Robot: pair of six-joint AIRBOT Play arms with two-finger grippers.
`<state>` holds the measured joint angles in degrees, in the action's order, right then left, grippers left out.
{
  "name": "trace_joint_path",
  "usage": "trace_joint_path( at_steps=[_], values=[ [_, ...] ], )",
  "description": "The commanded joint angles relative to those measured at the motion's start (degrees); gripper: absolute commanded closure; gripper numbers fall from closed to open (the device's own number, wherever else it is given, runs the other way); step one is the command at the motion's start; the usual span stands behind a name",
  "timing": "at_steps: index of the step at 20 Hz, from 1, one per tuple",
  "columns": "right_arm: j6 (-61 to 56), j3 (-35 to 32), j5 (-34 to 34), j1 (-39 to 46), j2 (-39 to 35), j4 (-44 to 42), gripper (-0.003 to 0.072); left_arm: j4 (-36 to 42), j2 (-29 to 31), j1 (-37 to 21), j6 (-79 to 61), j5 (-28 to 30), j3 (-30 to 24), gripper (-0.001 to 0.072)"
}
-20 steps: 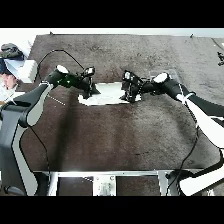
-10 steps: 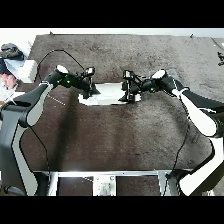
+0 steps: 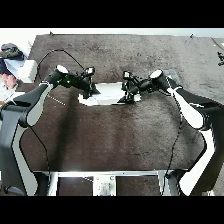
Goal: Fold the box and place the chain.
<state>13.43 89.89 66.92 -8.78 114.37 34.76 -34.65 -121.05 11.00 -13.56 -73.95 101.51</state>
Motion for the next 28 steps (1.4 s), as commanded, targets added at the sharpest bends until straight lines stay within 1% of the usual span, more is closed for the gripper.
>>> trace_joint_path(
  at_steps=[1,11,20,21,28],
  values=[
    [1.0,0.5,0.4,-0.2,0.8,-0.7,0.0030,0.0,0.0,0.0,0.0,0.0,0.0,0.0697],
    [2.5,0.5,0.9,0.1,2.9,-1.7,0.0030,0.0,0.0,0.0,0.0,0.0,0.0,0.0697],
    [4.0,0.6,0.8,-0.3,2.9,-2.0,0.0039,0.0,0.0,0.0,0.0,0.0,0.0,0.0697],
    [4.0,0.6,0.8,-0.3,2.9,-2.0,0.0093,0.0,0.0,0.0,0.0,0.0,0.0,0.0697],
    [5.0,0.6,-0.6,-0.3,2.9,-1.9,0.0089,0.0,0.0,0.0,0.0,0.0,0.0,0.0697]
  ],
)
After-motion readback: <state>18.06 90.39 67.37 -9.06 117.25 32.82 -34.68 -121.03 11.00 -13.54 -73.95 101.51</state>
